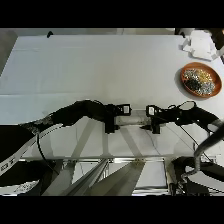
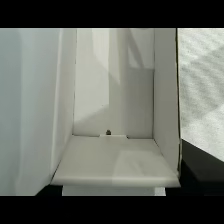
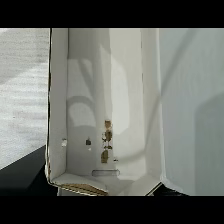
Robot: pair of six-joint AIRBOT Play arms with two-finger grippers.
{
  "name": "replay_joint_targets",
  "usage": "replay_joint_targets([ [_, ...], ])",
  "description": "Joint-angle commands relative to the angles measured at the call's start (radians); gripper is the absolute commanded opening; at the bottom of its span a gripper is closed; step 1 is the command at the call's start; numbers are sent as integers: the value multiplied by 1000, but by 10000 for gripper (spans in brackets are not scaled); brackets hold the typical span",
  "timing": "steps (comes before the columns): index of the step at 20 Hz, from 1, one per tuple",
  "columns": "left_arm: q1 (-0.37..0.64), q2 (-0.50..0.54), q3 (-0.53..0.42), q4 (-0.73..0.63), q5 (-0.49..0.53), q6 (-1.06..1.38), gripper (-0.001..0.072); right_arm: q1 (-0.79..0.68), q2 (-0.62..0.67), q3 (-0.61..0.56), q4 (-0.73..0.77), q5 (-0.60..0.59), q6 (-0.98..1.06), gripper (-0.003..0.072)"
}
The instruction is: Fold the box and place the chain.
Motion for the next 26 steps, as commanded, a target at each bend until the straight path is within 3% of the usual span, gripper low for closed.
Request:
replay_joint_targets([
  [1,-1,-1,-1,3,3,1,335,0,1,0,1,0,0,420],
  [9,-1,-1,-1,3,3,1,335,0,1,2,3,0,0,420],
  [13,-1,-1,-1,3,3,1,335,0,1,2,1,-29,-35,383],
  [21,-1,-1,-1,3,3,1,335,0,3,2,-18,52,-4,388],
  [22,-1,-1,-1,3,3,1,335,0,3,2,-19,49,33,440],
  [24,-1,-1,-1,3,3,1,335,0,4,2,-18,49,86,669],
  [26,-1,-1,-1,3,3,1,335,0,26,2,-26,48,105,675],
])
